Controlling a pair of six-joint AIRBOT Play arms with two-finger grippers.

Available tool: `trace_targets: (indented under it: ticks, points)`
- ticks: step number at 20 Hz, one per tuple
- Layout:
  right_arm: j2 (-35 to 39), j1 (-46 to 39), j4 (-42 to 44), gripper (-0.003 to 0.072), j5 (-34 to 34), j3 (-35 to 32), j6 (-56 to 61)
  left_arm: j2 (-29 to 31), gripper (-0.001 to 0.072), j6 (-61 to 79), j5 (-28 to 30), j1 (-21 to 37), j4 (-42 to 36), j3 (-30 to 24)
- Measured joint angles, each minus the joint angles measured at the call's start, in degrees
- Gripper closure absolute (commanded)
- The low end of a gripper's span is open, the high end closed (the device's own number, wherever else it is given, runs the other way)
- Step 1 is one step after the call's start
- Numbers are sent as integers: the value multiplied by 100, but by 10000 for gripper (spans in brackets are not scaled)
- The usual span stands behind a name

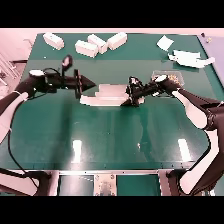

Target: Fold the box and place the chain.

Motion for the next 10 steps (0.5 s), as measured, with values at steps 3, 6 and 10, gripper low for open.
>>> trace_targets:
  ticks: [3, 6, 10]
  points:
    - [0, 0, 0, 113, 0, -2, 0, -85, 692, 111, 203, -186, -4, -160]
    - [0, 0, 0, 113, 0, 0, 0, -162, 690, 175, 437, -343, -15, -219]
    - [0, 0, 0, 113, 0, -2, 0, -232, 690, 426, 798, -426, -275, -210]
